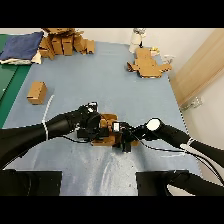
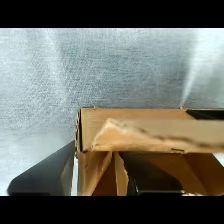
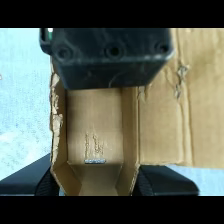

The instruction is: Fold the box.

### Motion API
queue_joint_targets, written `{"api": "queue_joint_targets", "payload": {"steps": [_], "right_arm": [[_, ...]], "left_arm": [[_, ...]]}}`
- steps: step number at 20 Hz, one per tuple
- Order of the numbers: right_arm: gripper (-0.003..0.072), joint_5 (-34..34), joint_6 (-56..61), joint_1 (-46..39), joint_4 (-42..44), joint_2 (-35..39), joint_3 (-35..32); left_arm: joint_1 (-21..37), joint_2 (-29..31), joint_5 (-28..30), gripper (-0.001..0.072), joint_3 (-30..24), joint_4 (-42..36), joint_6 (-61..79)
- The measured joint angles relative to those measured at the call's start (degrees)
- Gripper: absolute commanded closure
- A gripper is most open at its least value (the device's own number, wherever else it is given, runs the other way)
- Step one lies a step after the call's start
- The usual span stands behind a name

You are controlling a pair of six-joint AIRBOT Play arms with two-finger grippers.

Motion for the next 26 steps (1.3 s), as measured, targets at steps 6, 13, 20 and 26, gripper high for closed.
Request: {"api": "queue_joint_targets", "payload": {"steps": [6, 13, 20, 26], "right_arm": [[0.0125, 0.15, 0.0, -0.07, -0.09, 0.0, 0.02], [0.0125, 0.31, 0.0, -0.07, -0.07, 0.0, 0.02], [0.0125, 0.55, 0.0, 0.02, 0.04, 0.0, 0.02], [0.0125, 0.44, 0.0, 0.02, 0.0, 0.0, 0.02]], "left_arm": [[0.17, -0.44, -0.72, 0.0699, 0.0, 0.48, 0.5], [0.22, -0.44, -0.04, 0.0379, 0.0, 0.44, 0.35], [0.22, -0.35, -0.48, 0.0164, 0.31, -1.01, 0.39], [0.22, -0.33, -2.56, 0.0164, 3.37, -1.05, 2.36]]}}
